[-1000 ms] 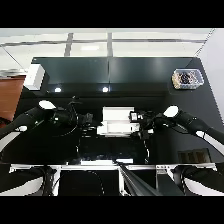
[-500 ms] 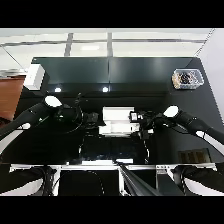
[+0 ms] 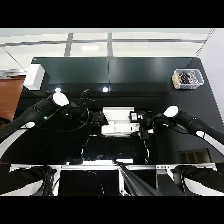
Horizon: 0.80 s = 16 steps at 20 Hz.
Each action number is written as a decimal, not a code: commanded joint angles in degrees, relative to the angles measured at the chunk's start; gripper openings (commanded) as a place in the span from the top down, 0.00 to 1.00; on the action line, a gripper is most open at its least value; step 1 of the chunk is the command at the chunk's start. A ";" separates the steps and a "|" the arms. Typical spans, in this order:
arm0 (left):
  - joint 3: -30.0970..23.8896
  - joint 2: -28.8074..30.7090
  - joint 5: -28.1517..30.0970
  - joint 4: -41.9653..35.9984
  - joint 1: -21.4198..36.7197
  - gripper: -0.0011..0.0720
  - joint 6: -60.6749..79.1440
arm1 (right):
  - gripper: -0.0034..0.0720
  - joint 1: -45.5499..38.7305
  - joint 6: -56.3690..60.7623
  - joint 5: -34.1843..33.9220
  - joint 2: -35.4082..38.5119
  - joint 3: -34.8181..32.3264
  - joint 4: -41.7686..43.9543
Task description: Fold the box and place the chain.
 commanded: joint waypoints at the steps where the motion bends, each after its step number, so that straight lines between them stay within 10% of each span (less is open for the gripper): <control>1: 0.72 0.04 3.04 3.08 -2.05 0.31 -3.91 | 0.93 0.02 0.02 0.00 -0.02 -0.04 0.00; 16: 0.72 0.02 6.19 10.32 -4.92 0.31 -8.92 | 0.93 0.02 0.02 0.00 -0.02 -0.04 0.00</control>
